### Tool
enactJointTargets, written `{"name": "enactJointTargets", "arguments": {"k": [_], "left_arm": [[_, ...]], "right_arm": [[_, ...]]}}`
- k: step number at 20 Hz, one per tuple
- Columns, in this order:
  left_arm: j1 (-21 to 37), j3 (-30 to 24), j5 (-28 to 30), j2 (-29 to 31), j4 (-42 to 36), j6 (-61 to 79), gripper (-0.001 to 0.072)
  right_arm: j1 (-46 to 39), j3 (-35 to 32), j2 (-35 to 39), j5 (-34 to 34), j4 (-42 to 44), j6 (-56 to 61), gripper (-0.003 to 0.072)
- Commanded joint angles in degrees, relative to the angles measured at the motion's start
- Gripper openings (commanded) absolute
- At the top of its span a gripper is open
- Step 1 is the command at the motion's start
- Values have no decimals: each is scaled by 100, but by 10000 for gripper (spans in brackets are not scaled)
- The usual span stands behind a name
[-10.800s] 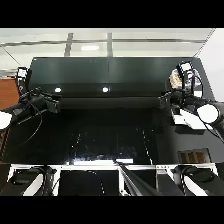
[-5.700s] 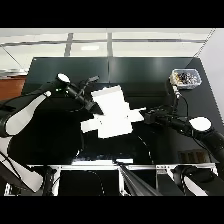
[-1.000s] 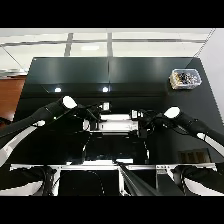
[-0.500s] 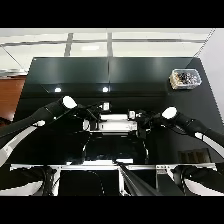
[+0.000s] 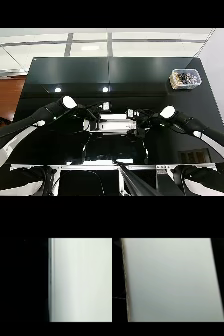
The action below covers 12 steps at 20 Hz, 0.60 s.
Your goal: Fold the box and place the chain.
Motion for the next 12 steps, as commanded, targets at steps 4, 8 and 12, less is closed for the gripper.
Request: {"name": "enactJointTargets", "arguments": {"k": [4,8,12], "left_arm": [[2,4,2,-2,2,4,31],[2,4,24,-2,2,7,35],[9,37,57,31,4,-94,395]], "right_arm": [[7,7,-7,2,-52,31,593],[7,7,-7,4,-52,31,486],[7,7,-7,2,-50,33,485]]}}
